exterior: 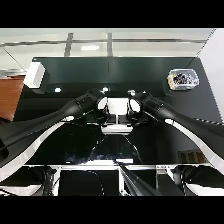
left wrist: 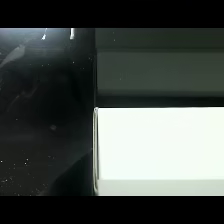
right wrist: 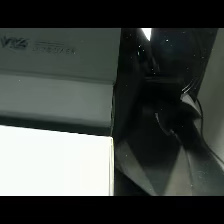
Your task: Fold the box and place the chain.
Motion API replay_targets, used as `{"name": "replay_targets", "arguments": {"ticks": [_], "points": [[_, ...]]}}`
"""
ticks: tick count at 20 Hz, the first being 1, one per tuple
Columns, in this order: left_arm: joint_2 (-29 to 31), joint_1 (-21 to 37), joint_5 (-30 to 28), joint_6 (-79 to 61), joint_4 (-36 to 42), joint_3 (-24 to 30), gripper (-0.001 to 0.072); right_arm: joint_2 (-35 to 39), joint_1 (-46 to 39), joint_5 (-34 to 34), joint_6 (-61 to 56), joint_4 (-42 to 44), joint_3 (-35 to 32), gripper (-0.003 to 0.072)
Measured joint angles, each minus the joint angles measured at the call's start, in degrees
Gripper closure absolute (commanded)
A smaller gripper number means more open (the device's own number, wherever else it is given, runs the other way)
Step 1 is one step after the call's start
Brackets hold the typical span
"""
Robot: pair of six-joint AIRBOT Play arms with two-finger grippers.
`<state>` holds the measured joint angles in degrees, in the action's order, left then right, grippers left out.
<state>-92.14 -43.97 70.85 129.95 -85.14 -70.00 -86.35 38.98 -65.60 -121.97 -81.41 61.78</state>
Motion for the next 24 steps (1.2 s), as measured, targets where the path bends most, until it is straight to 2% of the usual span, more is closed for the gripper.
{"name": "replay_targets", "arguments": {"ticks": [1, 19, 22, 23, 24], "points": [[0.02, 0.02, 0.28, -0.02, -0.35, 0.0, 0.0681, 0.0, 0.04, -0.61, 0.04, -0.04, 0.2, 0.0415], [0.02, 0.07, 0.22, 0.46, 0.15, 0.0, 0.0681, 0.0, 0.26, -0.2, -0.09, 2.05, 1.31, 0.0417], [0.02, 0.07, 0.17, 0.42, 0.17, 0.0, 0.0681, -0.02, 0.37, -0.09, 0.04, 2.12, 1.31, 0.0499], [0.02, 0.07, 0.13, 0.42, 0.2, 0.0, 0.0681, -0.09, 0.42, -0.13, 0.07, 1.95, 1.31, 0.0655], [0.02, 0.07, 0.13, 0.37, 0.2, 0.0, 0.0681, -0.17, 0.44, -0.28, 0.07, 1.97, 1.31, 0.0675]]}}
